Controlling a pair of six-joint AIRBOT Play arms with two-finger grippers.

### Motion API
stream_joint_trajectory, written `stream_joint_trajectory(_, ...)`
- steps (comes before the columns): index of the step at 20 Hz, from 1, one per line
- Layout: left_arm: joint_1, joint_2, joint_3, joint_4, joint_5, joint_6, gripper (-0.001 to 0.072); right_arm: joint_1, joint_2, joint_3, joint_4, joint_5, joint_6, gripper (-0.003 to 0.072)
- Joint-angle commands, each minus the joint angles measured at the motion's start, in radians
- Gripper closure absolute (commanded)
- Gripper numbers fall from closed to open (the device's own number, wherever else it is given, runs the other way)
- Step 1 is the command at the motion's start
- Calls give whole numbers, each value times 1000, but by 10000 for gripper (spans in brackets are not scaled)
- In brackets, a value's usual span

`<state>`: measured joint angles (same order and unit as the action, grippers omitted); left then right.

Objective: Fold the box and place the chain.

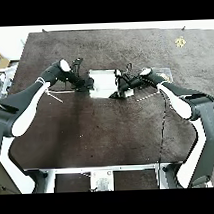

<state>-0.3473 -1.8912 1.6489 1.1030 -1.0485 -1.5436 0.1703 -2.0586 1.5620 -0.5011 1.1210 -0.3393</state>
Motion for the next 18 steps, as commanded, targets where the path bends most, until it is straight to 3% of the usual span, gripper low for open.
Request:
stream_joint_trajectory(1,-58,-1,58,206,-31,-148,318,0,-1,0,0,0,0,292)
stream_joint_trajectory(5,-120,-12,107,399,-89,-317,321,0,-1,0,0,0,0,291)
stream_joint_trajectory(6,-129,-21,116,415,-107,-338,350,0,-1,0,0,1,0,292)
stream_joint_trajectory(12,-174,-102,215,504,-176,-420,369,0,-1,0,0,1,0,292)
stream_joint_trajectory(18,-188,-133,223,551,-182,-451,373,0,-1,0,0,0,0,292)
